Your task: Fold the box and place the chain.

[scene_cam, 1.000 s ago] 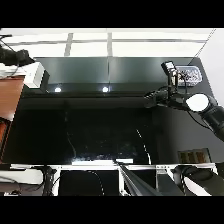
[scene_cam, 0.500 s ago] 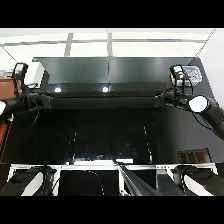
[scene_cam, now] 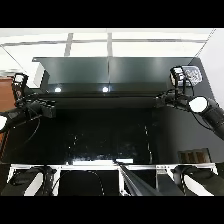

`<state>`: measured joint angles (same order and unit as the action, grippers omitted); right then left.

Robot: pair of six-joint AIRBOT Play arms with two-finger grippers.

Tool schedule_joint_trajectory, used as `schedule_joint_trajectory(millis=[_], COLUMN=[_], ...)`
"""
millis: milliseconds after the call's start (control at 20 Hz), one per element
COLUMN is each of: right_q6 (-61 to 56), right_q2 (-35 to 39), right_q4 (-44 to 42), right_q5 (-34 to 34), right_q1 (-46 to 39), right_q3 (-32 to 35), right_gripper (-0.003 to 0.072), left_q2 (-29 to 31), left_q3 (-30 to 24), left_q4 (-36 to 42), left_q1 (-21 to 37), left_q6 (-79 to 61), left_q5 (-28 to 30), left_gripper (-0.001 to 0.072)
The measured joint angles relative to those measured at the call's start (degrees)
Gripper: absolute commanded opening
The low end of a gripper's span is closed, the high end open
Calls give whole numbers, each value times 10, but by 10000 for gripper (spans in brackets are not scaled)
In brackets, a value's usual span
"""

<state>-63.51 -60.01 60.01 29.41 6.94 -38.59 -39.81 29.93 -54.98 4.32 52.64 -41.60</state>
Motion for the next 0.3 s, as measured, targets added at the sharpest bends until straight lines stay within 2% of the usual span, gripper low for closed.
schedule_joint_trajectory(millis=[300], right_q6=[0], right_q2=[0], right_q4=[1], right_q5=[0], right_q1=[0], right_q3=[0], right_gripper=[26], left_q2=[1], left_q3=[-2], left_q4=[0], left_q1=[0], left_q6=[-2], left_q5=[0], left_gripper=[31])
